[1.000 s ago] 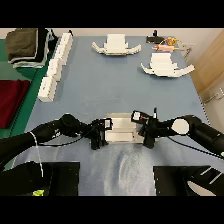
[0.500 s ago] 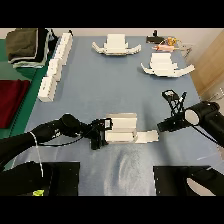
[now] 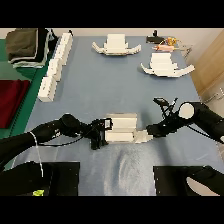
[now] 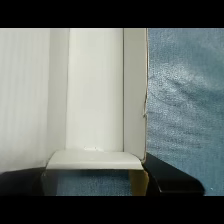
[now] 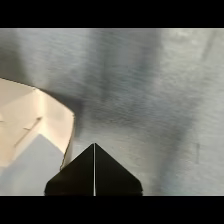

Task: Fold the box.

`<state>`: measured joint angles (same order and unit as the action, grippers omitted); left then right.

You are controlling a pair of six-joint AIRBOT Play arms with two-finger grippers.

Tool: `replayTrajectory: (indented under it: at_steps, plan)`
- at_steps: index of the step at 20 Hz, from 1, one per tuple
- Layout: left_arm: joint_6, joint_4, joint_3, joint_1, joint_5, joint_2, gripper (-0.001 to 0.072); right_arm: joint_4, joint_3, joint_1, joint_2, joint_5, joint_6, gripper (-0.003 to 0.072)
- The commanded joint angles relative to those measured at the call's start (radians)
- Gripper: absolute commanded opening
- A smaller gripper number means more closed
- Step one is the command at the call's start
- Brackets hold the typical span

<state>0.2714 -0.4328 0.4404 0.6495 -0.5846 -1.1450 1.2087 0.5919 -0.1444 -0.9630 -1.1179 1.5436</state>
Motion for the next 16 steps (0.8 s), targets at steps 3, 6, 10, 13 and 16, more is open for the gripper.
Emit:
replayTrajectory:
  at_steps: [3,6,10,13,16]
  plan:
    - [0.000,0.000,0.000,-0.001,0.000,0.000,0.0503,-0.119,0.008,0.001,0.093,-0.001,-0.064,0.0038]
    - [0.000,0.000,0.000,-0.001,0.000,0.000,0.0503,-0.210,0.007,0.001,0.090,-0.001,-0.099,0.0356]
    - [0.000,0.000,0.000,-0.001,0.000,0.000,0.0503,-0.327,0.007,-0.001,0.064,0.002,-0.175,0.0356]
    - [0.000,0.000,0.000,-0.001,0.000,0.000,0.0503,-0.352,0.007,-0.001,0.039,0.009,-0.187,0.0356]
    - [0.000,0.000,0.000,-0.001,0.000,0.000,0.0503,-0.340,0.007,-0.001,0.006,0.043,-0.182,0.0356]
